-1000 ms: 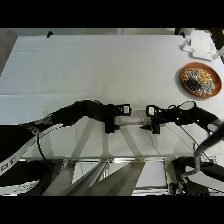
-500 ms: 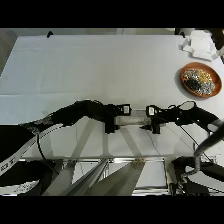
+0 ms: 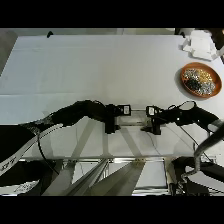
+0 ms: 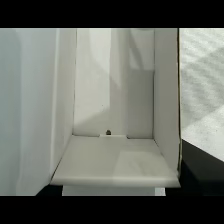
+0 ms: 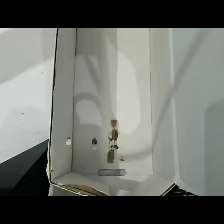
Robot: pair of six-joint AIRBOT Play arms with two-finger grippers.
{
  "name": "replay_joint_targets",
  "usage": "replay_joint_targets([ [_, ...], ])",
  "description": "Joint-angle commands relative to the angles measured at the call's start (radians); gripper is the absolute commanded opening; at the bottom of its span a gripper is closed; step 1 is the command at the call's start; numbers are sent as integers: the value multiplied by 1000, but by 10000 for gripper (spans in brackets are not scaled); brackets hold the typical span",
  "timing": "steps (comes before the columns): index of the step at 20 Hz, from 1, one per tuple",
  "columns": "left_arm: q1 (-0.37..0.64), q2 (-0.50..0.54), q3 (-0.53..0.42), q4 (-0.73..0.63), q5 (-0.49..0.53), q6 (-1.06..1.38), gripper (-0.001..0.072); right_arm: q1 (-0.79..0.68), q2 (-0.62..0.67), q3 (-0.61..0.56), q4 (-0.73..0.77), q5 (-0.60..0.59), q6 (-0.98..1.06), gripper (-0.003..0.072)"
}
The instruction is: Fold the box and place the chain.
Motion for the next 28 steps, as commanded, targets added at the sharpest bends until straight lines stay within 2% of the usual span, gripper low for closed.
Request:
replay_joint_targets([
  [1,0,1,-1,1,1,-2,335,0,36,1,-10,6,57,679],
  [4,0,1,-1,1,2,-2,335,0,106,1,-63,-31,139,690],
  [11,0,1,-1,1,1,-2,336,0,272,1,-350,-68,480,677],
  [12,0,1,-1,1,1,-2,335,0,303,1,-395,-68,503,630],
  [14,0,1,-1,1,1,-2,335,0,385,1,-459,-65,526,485],
  [15,0,1,-1,1,1,-2,335,0,427,1,-466,-66,526,455],
  [16,0,1,-1,1,1,-2,335,0,471,1,-459,-68,526,450],
  [17,0,1,-1,1,1,-2,335,0,507,1,-430,-62,525,354],
  [18,0,1,-1,1,1,-2,335,0,536,1,-376,-40,522,114],
  [19,0,1,-1,1,2,-2,335,0,550,1,-306,-5,492,7],
  [21,0,1,-1,1,1,-2,335,0,550,1,-135,94,396,7],
  [23,0,1,-1,1,1,-2,336,1,550,1,13,137,322,6],
  [26,0,1,-1,1,2,-2,335,1,547,1,139,114,246,6],
  [28,0,1,-1,1,1,-2,335,1,521,1,154,55,247,6],
])
